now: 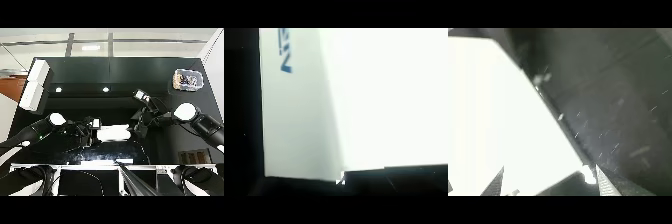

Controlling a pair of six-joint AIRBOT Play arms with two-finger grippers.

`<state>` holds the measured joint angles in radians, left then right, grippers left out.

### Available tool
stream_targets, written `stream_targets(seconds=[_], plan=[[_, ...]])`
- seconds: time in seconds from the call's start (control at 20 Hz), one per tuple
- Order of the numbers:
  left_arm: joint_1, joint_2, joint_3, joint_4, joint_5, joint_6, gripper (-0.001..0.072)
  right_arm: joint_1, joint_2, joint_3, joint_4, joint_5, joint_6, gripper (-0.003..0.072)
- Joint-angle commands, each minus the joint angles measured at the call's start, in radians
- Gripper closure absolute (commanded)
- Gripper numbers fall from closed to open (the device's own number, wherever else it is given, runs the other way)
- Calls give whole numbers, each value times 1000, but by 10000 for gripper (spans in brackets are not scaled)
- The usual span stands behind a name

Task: Fold the box and place the chain.

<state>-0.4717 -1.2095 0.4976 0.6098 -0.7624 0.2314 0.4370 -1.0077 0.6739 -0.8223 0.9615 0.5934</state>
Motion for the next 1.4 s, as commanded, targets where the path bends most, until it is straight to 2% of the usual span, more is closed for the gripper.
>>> stream_targets(seconds=[0.0,0.35,0.55,1.2,1.3,1.35], plan=[[-1,-1,0,0,-3,0,223,3,-1,0,-45,54,-63,-14],[-1,-1,0,0,-5,0,223,118,-1,0,-56,16,-278,-15],[-1,-1,0,0,-5,0,223,145,-3,0,-73,-69,-279,-14],[-1,-1,0,0,-5,0,223,145,-40,0,-71,-83,-277,-10],[-1,-1,0,0,-5,0,223,145,-40,0,-69,-84,-276,293],[-1,-1,0,0,-5,0,223,145,-40,0,-69,-84,-276,328]])
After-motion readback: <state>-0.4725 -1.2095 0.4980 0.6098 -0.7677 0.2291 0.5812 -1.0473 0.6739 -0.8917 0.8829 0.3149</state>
